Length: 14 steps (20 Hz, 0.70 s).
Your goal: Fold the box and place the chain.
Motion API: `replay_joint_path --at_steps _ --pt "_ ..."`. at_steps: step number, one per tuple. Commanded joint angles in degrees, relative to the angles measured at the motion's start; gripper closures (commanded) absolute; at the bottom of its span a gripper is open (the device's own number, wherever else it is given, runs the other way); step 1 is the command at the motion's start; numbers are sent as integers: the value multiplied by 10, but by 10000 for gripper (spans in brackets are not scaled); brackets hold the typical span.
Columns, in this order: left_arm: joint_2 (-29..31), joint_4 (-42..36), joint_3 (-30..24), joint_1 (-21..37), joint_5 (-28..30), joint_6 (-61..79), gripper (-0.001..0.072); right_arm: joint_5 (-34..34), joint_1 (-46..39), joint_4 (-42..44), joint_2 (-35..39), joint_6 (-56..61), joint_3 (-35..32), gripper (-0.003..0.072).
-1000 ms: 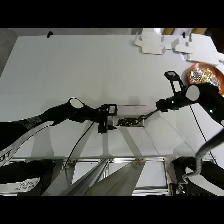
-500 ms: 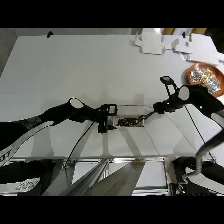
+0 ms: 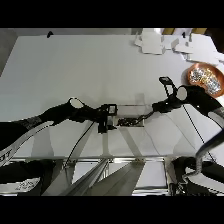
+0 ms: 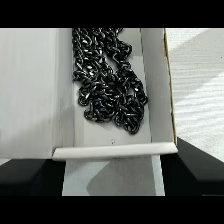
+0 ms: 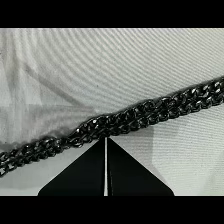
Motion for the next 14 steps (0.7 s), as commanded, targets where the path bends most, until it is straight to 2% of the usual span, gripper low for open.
replay_joint_path --at_steps 1,7,8,10,12,14 --pt "0 0 0 0 0 0 500 2 0 0 10 -2 0 674" --pt "0 0 0 0 0 0 500 2 0 -6 48 -1 0 663" --pt "0 0 0 0 0 0 500 -2 0 -6 48 2 0 599" --pt "0 0 0 0 0 0 500 -12 0 -10 47 16 0 565" --pt "0 0 0 0 0 0 500 -21 0 -11 43 16 0 467" --pt "0 0 0 0 0 0 500 -22 -1 -22 37 19 0 462"
